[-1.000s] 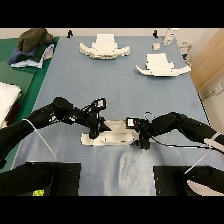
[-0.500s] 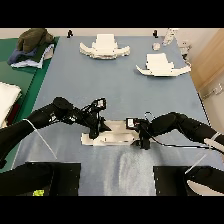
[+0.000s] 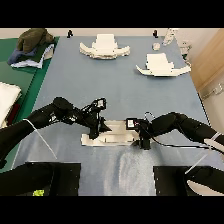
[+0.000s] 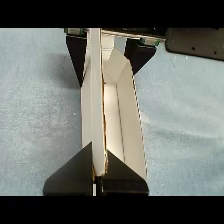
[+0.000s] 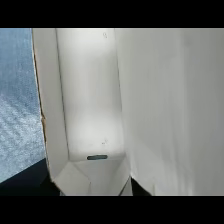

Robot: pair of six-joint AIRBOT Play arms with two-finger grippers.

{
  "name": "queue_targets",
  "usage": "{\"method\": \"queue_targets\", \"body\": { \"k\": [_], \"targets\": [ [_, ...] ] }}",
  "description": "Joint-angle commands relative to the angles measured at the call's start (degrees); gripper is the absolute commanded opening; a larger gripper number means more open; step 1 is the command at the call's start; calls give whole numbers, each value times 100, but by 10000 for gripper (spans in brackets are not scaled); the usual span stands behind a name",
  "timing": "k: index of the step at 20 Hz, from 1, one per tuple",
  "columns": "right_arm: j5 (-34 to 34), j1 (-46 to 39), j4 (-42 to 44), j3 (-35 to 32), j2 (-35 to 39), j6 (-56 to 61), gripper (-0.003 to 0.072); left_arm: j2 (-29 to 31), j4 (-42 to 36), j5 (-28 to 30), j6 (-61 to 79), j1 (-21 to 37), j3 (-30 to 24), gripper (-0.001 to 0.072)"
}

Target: Fold the box.

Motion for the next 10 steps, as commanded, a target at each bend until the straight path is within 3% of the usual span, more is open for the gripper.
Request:
{"method": "queue_targets", "body": {
  "k": [1,9,10],
  "targets": [
    [26,2,2,-2,-2,2,512,0,-72,11,-4,-7,2,17],
    [26,2,0,-2,-2,2,512,0,-68,9,-142,-4,2,19],
    [26,2,2,-2,-2,2,513,0,-70,13,-144,-2,2,177]
  ]
}}
